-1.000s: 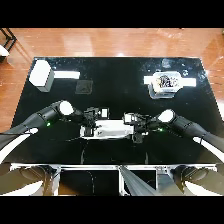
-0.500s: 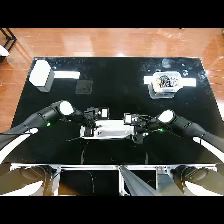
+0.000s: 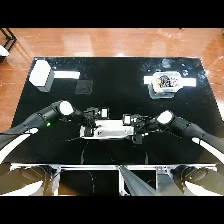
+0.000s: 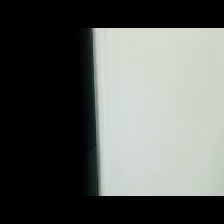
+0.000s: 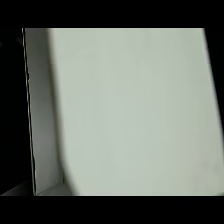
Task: Fold the box and place the chain.
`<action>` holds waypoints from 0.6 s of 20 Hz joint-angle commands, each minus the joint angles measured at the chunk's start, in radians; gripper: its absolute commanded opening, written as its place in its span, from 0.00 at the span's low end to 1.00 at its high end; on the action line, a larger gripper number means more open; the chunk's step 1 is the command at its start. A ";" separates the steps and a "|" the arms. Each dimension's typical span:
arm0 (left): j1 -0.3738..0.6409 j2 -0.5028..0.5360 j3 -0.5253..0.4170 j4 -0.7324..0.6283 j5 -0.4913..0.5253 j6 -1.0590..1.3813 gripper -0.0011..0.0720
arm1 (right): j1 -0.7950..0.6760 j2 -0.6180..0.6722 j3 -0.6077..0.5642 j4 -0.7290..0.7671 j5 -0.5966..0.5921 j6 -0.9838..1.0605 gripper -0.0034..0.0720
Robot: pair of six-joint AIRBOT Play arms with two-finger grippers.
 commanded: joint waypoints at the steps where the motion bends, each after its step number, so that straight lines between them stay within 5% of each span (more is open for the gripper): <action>1: 0.000 -0.001 0.001 0.000 0.000 0.001 0.04 | 0.014 -0.002 -0.001 -0.023 -0.019 0.019 0.83; 9: 0.000 -0.001 0.001 0.000 0.000 0.001 0.04 | 0.014 -0.002 -0.001 -0.023 -0.021 0.021 0.83; 11: 0.000 -0.001 0.001 0.000 0.001 0.001 0.04 | 0.014 -0.002 -0.001 -0.024 -0.020 0.021 0.58; 12: 0.000 -0.001 0.001 0.000 0.001 0.001 0.04 | 0.014 -0.002 -0.001 -0.024 -0.020 0.021 0.58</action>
